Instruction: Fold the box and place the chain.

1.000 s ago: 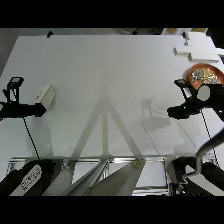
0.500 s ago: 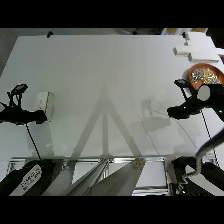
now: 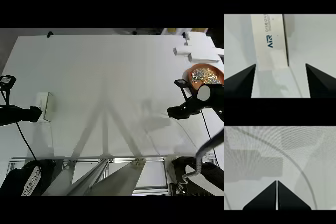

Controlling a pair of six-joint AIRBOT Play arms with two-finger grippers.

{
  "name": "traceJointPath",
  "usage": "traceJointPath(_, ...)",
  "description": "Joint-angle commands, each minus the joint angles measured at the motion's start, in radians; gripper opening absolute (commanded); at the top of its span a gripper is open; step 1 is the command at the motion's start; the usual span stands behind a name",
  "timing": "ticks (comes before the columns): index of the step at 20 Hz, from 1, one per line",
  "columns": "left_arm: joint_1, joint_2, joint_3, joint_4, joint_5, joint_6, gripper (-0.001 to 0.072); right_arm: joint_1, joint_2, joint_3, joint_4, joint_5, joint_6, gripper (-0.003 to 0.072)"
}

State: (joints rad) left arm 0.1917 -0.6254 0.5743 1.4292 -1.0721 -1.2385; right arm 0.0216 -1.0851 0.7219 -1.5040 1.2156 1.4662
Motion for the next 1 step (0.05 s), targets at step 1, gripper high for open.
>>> traceJointPath(1,-0.033,0.042,0.0,0.0,0.005,0.0,0.0688,-0.001,0.001,0.0,0.0,0.0,0.0,0.0018)
